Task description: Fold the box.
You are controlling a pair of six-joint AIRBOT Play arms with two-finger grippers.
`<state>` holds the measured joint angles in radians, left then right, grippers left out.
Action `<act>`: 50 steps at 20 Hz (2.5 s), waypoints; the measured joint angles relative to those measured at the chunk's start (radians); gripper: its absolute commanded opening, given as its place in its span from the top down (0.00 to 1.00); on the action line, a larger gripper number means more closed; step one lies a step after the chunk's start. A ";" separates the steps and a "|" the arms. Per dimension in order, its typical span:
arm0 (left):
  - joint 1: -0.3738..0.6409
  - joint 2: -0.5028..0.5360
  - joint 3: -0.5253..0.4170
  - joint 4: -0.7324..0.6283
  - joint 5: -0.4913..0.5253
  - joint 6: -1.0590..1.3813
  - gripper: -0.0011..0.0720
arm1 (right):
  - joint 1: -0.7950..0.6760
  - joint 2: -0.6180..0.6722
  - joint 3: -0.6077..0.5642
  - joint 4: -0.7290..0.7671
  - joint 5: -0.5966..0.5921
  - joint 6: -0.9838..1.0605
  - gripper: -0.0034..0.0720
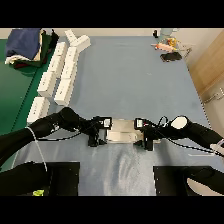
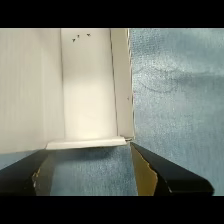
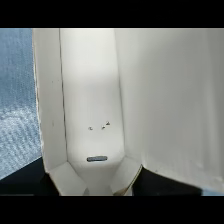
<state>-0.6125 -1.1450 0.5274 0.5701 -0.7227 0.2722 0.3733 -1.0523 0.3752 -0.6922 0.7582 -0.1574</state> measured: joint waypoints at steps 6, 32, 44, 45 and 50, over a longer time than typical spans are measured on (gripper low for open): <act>-0.012 -0.038 0.000 -0.045 0.021 -0.002 0.03 | 0.000 0.000 0.000 0.000 0.000 0.000 0.29; -0.047 -0.068 -0.017 -0.141 0.092 0.026 0.35 | 0.000 0.000 0.000 0.000 0.000 0.000 0.29; -0.048 -0.069 -0.017 -0.140 0.094 0.024 0.19 | 0.000 0.000 0.000 0.000 0.000 0.000 0.29; -0.048 -0.069 -0.017 -0.140 0.094 0.025 0.19 | 0.000 0.000 0.000 0.000 0.000 0.000 0.29; -0.048 -0.069 -0.017 -0.140 0.093 0.026 0.56 | 0.000 0.000 0.000 0.000 0.000 0.000 0.29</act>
<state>-0.6609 -1.2137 0.5102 0.4301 -0.6292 0.2985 0.3733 -1.0523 0.3752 -0.6926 0.7582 -0.1574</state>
